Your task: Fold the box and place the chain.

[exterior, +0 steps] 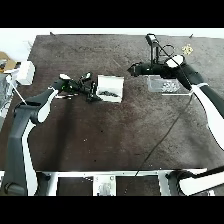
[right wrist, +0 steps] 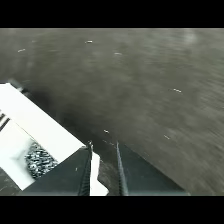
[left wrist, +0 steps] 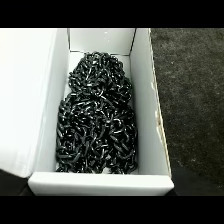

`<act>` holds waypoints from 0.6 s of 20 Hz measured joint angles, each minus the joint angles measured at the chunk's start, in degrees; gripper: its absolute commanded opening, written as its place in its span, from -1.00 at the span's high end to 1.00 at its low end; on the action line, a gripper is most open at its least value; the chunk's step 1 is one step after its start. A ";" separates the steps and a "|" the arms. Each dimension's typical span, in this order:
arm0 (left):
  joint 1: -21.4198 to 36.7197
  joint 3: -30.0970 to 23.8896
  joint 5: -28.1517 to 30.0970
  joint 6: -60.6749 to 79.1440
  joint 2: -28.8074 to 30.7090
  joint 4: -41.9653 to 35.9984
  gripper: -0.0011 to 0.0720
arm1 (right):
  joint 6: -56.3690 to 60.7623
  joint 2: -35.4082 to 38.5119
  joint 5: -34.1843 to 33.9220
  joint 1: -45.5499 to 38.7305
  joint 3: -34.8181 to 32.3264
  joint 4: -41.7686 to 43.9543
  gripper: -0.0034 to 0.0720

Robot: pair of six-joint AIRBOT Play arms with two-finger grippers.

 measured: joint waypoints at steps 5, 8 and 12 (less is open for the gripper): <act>0.00 0.00 0.02 0.00 0.00 0.00 0.35 | -16.31 -8.63 7.76 -1.70 4.79 10.36 0.42; 0.00 0.00 0.02 0.00 0.00 0.00 0.35 | -24.26 -10.21 10.47 -2.01 5.51 13.29 0.42; 0.00 0.00 0.02 0.00 0.00 0.00 0.35 | -32.30 -10.69 14.62 -1.77 4.85 15.65 0.42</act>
